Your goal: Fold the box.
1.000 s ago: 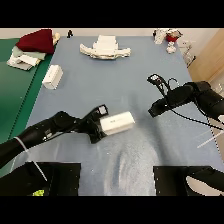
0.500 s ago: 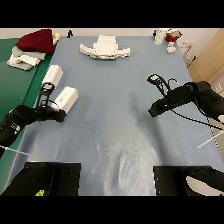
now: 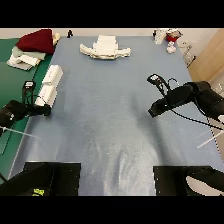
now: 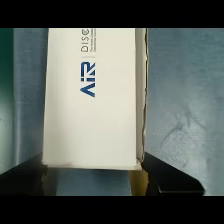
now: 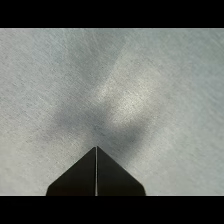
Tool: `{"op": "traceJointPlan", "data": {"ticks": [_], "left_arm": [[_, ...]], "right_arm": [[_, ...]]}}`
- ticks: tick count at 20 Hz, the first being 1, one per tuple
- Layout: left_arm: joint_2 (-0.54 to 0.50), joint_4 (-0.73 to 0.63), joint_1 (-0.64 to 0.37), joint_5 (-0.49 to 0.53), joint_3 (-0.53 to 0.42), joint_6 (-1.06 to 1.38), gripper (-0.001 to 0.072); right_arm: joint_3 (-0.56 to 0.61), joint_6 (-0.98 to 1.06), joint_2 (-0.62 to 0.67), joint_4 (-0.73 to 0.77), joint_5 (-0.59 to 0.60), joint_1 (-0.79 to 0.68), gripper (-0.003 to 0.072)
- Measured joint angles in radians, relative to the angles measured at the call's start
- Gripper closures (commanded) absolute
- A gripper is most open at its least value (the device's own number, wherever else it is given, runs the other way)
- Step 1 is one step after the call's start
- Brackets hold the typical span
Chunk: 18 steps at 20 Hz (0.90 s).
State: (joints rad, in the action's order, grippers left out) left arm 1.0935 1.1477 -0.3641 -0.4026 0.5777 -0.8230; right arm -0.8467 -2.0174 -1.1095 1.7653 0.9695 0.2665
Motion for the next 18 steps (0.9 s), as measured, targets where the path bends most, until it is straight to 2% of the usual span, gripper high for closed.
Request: {"op": "traceJointPlan", "data": {"ticks": [4,12,15,18], "left_arm": [[0.156,-0.001,0.004,0.02,0.146,0.0,0.0317],[0.469,-0.073,0.069,0.018,0.5,-0.008,0.0317],[0.55,-0.085,0.075,0.007,0.59,-0.008,0.0317],[0.594,-0.092,0.08,0.003,0.632,-0.008,0.0317]], "right_arm": [[0.0,0.0,0.0,0.0,0.0,0.0,0.0682],[0.0,0.0,0.0,0.0,0.0,0.0,0.0682],[0.0,0.0,0.0,0.0,0.0,0.0,0.0682],[0.0,0.0,0.0,0.0,0.0,0.0,0.0682]]}}
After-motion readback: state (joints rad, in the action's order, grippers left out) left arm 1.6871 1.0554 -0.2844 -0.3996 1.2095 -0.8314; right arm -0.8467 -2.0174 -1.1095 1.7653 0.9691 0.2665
